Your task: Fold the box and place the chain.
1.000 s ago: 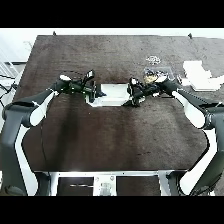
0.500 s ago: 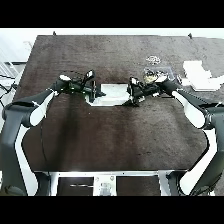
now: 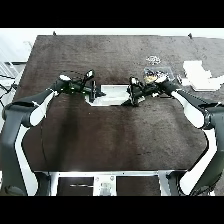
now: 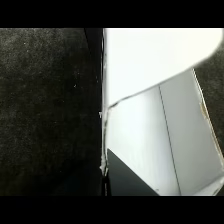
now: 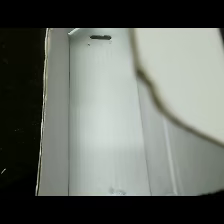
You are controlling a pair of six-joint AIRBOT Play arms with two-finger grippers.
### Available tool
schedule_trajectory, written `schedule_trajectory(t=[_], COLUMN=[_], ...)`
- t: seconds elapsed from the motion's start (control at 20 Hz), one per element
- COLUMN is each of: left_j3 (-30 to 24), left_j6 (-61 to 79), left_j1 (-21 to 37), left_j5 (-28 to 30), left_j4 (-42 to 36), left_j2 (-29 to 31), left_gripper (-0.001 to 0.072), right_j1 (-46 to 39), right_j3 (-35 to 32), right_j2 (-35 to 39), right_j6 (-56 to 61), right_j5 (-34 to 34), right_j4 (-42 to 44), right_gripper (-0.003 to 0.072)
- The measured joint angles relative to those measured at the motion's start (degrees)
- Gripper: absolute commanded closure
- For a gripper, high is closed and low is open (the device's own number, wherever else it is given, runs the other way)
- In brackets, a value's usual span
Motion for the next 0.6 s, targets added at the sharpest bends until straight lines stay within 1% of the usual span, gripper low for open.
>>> schedule_trajectory(t=[0.6], left_j3=[0.0], left_j6=[0.0], left_j1=[0.0], left_j5=[0.0], left_j4=[0.0], left_j2=[0.0], left_gripper=[0.0690], right_j1=[0.0], right_j3=[-0.1], right_j2=[-0.3], right_j6=[0.4], right_j5=[2.0], right_j4=[-0.5], right_gripper=[0.0045])
